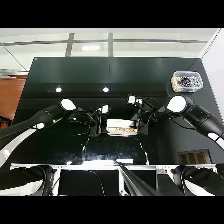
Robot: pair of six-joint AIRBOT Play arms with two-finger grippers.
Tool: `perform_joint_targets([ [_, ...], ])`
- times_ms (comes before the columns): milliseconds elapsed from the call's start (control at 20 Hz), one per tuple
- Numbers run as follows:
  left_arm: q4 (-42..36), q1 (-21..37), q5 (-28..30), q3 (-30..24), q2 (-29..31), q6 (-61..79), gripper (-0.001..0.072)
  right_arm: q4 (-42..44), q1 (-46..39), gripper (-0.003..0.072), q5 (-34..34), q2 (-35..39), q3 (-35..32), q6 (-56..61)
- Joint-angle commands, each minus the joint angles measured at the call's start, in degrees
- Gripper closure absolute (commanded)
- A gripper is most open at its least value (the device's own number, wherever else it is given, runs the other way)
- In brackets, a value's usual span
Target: Fold the box and place the chain.
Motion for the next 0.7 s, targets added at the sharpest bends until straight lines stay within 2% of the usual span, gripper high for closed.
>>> perform_joint_targets([
  [0,0.0,0.0,0.1,0.0,0.0,0.0,0.0359,-0.4,0.0,0.0367,0.8,0.0,0.0,0.0],
  [550,0.0,0.0,0.2,0.0,0.0,0.0,0.0359,-1.7,0.0,0.0365,1.4,0.1,0.0,0.2],
  [600,0.0,0.0,0.3,0.0,0.0,0.0,0.0359,-1.7,0.0,0.0291,1.3,0.1,0.0,0.2],
  [650,0.0,0.0,0.3,0.0,0.0,0.0,0.0359,-1.7,0.0,0.0286,1.2,0.1,0.0,0.2],
])
